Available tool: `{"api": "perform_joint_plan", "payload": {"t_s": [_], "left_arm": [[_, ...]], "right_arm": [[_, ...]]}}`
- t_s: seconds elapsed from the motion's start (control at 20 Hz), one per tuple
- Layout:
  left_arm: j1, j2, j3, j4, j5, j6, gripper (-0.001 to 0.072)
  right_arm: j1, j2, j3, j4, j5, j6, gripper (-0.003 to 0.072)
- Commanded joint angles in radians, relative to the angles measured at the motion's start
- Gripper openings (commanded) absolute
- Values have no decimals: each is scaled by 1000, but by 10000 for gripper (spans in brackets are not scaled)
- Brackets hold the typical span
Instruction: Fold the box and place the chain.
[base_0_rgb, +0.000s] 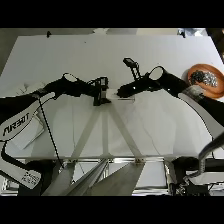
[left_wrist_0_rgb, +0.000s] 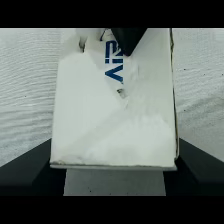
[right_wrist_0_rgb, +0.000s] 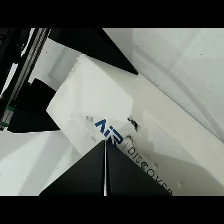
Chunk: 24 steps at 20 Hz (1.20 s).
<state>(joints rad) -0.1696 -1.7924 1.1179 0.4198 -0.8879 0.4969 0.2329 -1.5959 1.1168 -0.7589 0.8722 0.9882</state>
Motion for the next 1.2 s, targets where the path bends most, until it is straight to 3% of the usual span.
{"api": "perform_joint_plan", "payload": {"t_s": [0.0, 0.3, 0.5, 0.75, 0.95, 1.15], "left_arm": [[0, 0, 0, -1, 1, 0, 325], [0, 0, 0, -1, 1, 0, 325], [0, 0, 0, -1, 1, 0, 325], [0, 0, 0, -1, 1, 0, 325], [0, 0, 0, -1, 1, 0, 325], [0, 0, 0, -1, 1, 0, 325]], "right_arm": [[5, -5, -3, 3, 10, 3, 11], [4, 18, -3, 38, -19, -28, 12], [4, 132, -3, 57, -80, -80, 12], [-5, 238, -9, 46, -66, -133, 12], [-93, 251, -77, 117, 33, -142, 12], [-164, 245, -181, 161, 22, -161, 10]]}}
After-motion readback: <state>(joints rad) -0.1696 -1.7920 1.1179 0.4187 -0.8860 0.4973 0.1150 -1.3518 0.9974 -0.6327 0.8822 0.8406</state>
